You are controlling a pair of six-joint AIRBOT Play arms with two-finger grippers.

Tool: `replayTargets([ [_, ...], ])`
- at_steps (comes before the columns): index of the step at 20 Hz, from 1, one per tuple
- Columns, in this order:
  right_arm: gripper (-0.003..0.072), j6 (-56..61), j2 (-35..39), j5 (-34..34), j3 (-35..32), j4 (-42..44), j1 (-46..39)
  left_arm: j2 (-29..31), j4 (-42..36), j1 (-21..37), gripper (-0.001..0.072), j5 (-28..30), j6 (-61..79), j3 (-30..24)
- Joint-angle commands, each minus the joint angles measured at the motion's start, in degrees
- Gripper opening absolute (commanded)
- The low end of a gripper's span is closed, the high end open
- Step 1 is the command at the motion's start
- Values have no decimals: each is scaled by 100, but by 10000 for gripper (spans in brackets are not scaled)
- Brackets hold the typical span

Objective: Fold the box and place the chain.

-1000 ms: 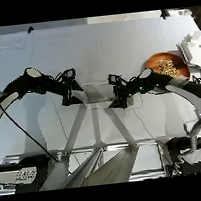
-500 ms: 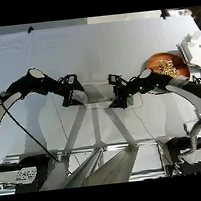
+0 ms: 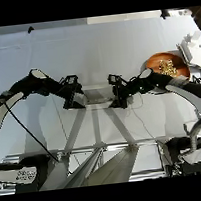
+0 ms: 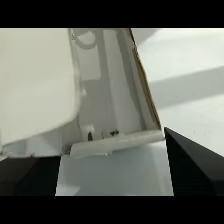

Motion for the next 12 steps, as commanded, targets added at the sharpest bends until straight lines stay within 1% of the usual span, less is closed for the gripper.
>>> replayTargets([
  [1,503,4,0,0,2,4,0,-136,-122,-50,697,66,-212,-7],
  [6,503,4,0,0,2,4,0,-164,-125,-66,697,155,-584,-26],
  [11,503,4,0,0,2,2,0,-160,-332,-144,697,901,-472,-490],
  [12,503,4,0,2,2,2,0,-116,-387,-149,697,992,-358,-511],
])
